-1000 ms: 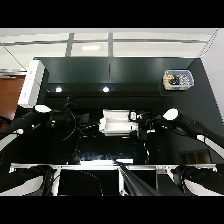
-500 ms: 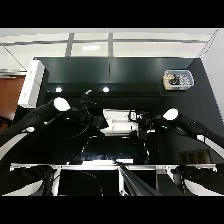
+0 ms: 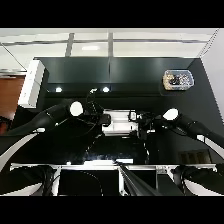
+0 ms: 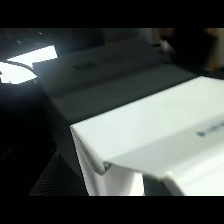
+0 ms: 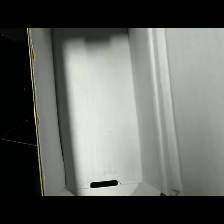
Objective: Fold the box and place the chain.
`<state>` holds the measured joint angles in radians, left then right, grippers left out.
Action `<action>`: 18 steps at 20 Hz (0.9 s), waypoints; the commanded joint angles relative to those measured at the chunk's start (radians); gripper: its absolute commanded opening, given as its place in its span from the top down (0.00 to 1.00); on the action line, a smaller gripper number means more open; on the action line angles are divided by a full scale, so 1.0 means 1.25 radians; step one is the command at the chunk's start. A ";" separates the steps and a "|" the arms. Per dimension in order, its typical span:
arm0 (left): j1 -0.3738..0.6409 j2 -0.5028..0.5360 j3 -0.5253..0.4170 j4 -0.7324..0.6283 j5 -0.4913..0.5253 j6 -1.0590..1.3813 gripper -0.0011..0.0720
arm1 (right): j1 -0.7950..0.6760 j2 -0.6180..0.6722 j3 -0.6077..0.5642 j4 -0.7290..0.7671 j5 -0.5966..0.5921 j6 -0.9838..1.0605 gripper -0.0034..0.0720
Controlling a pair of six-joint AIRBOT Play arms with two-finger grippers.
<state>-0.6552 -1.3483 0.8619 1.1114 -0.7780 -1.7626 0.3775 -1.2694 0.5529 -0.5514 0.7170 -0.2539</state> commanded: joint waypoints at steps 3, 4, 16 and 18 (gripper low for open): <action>-0.081 -0.040 0.071 0.215 -0.103 -0.208 0.19 | 0.001 -0.001 0.000 0.001 0.000 0.000 0.32; -0.098 -0.052 0.086 0.243 -0.129 -0.236 0.19 | 0.001 -0.001 0.000 0.000 0.000 0.000 0.32; -0.129 -0.136 0.206 0.294 -0.268 -0.436 0.41 | 0.001 -0.001 0.000 0.000 0.000 0.000 0.32; -0.129 -0.141 0.206 0.294 -0.270 -0.443 0.43 | 0.001 -0.001 0.000 0.000 0.000 0.000 0.32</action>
